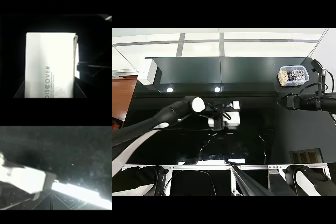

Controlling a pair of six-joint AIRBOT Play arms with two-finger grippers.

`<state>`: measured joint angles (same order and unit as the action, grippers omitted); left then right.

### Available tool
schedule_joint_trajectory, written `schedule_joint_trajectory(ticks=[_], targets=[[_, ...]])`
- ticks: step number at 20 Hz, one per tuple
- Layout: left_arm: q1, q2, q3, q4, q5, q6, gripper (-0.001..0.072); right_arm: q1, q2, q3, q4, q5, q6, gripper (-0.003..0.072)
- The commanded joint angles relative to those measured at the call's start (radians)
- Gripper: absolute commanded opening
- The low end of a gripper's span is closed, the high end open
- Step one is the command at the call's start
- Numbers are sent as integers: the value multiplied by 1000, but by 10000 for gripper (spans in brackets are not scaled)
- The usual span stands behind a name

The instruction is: Fold the box and place the chain.

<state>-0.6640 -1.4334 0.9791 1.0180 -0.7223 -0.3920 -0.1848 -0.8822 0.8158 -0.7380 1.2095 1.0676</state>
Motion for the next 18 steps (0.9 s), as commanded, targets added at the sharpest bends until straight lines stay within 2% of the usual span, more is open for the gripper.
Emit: schedule_joint_trajectory(ticks=[1,3,5,7,10,13,15,18], targets=[[147,97,1,250,-42,-389,240,0,0,0,0,-25,0,23],[341,149,1,392,-137,-621,241,0,0,0,0,-32,0,23],[558,169,1,451,-266,-782,241,0,0,0,0,-40,0,23],[809,170,1,431,-357,-836,241,0,0,0,0,-58,0,22],[1093,169,1,333,-343,-855,241,0,-1,-2,1,-92,0,23],[1205,167,2,301,-214,-759,241,0,-3,-2,1,-97,3,23],[1208,146,20,300,-117,-726,241,0,-7,-2,0,-98,14,22],[1178,32,118,296,-106,-712,241,0,-8,-8,1,-121,16,23]])
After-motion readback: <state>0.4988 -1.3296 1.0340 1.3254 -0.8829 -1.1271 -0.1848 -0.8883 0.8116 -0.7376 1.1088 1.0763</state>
